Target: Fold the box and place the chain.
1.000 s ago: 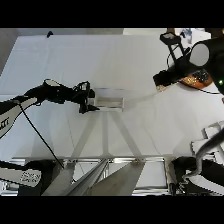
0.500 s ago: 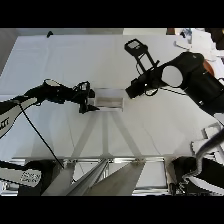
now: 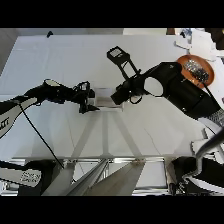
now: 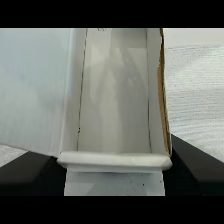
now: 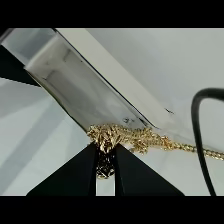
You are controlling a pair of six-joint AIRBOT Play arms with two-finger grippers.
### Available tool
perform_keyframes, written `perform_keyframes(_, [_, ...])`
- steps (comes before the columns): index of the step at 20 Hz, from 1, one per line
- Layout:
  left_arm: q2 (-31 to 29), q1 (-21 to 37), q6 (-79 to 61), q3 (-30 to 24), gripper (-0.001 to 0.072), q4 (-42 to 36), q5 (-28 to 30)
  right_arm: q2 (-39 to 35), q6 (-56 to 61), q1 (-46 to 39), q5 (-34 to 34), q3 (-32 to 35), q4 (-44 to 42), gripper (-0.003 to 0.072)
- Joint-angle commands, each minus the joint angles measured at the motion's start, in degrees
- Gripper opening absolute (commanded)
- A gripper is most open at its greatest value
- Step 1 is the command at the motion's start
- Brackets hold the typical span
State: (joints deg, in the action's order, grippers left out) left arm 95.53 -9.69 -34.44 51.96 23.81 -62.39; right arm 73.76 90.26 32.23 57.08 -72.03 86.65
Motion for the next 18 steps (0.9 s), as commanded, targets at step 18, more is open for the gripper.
perform_keyframes(18, [-0.02, -0.04, -0.02, 0.02, 0.0395, 0.02, 0.00, 11.76, 1.09, 4.83, -14.27, 0.02, -4.11, 0.0015])
